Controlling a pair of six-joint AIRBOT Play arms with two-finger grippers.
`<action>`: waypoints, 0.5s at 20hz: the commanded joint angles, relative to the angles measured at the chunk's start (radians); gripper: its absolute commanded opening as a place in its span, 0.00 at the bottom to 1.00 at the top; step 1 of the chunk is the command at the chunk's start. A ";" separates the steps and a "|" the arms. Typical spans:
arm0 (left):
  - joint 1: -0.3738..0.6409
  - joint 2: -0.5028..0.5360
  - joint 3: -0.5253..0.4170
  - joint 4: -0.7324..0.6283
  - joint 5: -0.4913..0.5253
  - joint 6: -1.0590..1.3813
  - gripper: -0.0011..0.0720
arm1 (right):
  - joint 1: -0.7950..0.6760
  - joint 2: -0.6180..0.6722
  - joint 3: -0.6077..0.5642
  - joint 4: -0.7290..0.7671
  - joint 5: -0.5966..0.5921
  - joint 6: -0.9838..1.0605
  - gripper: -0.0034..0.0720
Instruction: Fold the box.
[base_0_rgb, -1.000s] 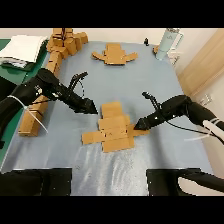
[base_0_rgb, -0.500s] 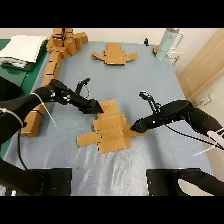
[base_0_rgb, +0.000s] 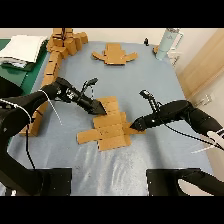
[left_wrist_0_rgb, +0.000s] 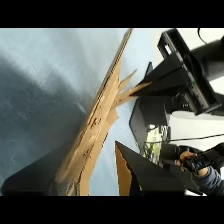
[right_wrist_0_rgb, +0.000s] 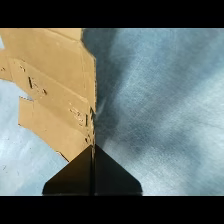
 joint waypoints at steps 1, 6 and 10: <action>0.002 -0.003 0.006 0.029 -0.019 0.006 0.57 | 0.001 0.001 -0.001 -0.001 0.008 0.001 0.05; 0.007 -0.003 0.008 0.029 0.057 0.011 0.57 | 0.001 0.001 -0.001 -0.009 -0.014 0.001 0.05; 0.007 -0.003 0.035 0.029 0.062 0.019 0.56 | 0.001 0.000 -0.001 -0.013 -0.021 0.001 0.05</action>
